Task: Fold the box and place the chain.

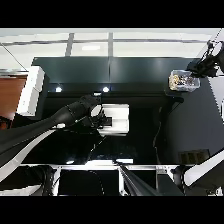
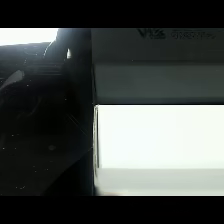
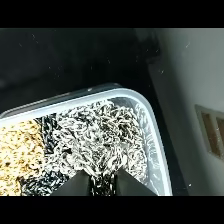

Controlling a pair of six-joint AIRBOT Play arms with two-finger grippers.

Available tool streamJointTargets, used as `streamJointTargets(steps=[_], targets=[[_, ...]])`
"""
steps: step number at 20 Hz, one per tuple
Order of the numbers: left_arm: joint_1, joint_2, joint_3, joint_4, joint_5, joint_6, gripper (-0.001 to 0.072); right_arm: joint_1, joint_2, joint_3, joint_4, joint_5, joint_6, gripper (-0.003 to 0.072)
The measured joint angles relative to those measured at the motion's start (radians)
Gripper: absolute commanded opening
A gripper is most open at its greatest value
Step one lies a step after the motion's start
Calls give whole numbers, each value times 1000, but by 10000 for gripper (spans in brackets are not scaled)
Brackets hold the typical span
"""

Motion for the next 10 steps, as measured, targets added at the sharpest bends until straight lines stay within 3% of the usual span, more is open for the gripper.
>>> streamJointTargets(steps=[1,10], targets=[[0,0,0,0,0,0,29,0,-4,0,0,0,2,312],[0,0,0,0,1,0,29,-1,-17,0,8,13,9,307]])
